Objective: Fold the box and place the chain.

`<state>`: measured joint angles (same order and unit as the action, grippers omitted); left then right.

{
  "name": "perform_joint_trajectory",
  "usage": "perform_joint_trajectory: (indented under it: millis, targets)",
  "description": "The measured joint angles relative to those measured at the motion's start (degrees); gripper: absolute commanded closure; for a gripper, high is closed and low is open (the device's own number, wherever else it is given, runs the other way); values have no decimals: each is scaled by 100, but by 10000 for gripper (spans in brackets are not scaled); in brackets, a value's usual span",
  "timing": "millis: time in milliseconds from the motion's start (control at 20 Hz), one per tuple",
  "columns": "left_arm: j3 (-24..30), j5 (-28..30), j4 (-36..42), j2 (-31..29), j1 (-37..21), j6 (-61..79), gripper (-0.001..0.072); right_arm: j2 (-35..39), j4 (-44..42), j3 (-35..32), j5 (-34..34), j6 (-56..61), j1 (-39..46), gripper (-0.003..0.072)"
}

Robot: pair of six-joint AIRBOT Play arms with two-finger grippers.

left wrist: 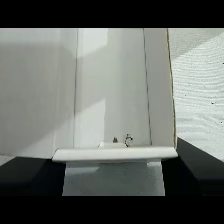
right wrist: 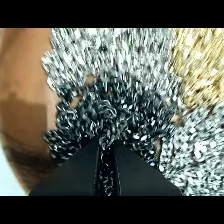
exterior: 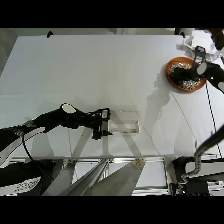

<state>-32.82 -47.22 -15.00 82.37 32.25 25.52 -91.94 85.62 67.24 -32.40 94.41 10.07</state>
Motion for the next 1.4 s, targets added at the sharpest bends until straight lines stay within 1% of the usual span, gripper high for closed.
perform_joint_trajectory:
  millis: [250,400,550,700,1050,1200,1400]
  targets:
    - [0,0,0,0,0,-2,577,518,42,2,-46,-146,0,673]
    - [0,2,0,0,0,0,577,820,103,0,-221,-197,0,673]
    - [0,0,0,0,0,-2,577,1154,142,0,-535,-332,0,674]
    - [0,0,0,0,0,-2,577,1567,155,0,-1067,-431,0,676]
    - [0,2,0,0,0,0,577,2636,39,0,-2647,-765,0,676]
    - [0,2,0,0,0,-2,577,3029,-376,0,-3257,-1040,0,675]
    - [0,2,0,0,0,-2,577,3552,-1167,0,-3950,-1429,0,674]
